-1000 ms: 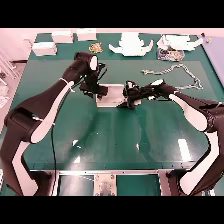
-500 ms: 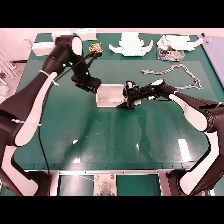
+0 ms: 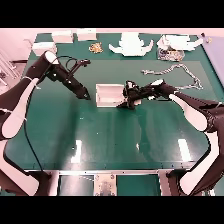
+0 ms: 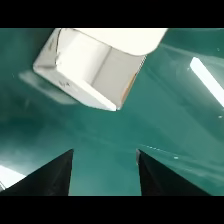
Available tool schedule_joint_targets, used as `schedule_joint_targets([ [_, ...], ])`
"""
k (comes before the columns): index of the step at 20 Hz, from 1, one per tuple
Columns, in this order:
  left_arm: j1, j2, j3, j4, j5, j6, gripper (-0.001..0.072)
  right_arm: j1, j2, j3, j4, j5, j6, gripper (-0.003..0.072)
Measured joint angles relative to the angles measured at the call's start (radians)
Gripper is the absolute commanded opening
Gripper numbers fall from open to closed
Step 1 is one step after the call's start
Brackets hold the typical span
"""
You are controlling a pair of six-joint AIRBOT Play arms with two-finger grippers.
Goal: Fold the box and place the chain.
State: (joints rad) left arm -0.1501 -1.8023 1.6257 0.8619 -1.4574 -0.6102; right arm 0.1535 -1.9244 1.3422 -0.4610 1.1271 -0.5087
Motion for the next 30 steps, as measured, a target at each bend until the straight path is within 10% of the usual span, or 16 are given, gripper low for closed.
schedule_joint_targets([
  [1, 0.009, 0.000, -0.021, -0.022, 0.023, 0.122, 0.0635, 0.000, 0.000, 0.000, 0.000, 0.000, 0.000, 0.0583],
  [7, 0.031, -0.006, -0.160, -0.135, 0.193, 0.727, 0.0720, 0.000, 0.000, 0.000, 0.000, 0.000, 0.000, 0.0583],
  [30, 0.034, -0.103, -0.217, -0.399, 0.269, 1.080, 0.0720, 0.000, 0.000, 0.000, 0.000, 0.002, 0.000, 0.0583],
])
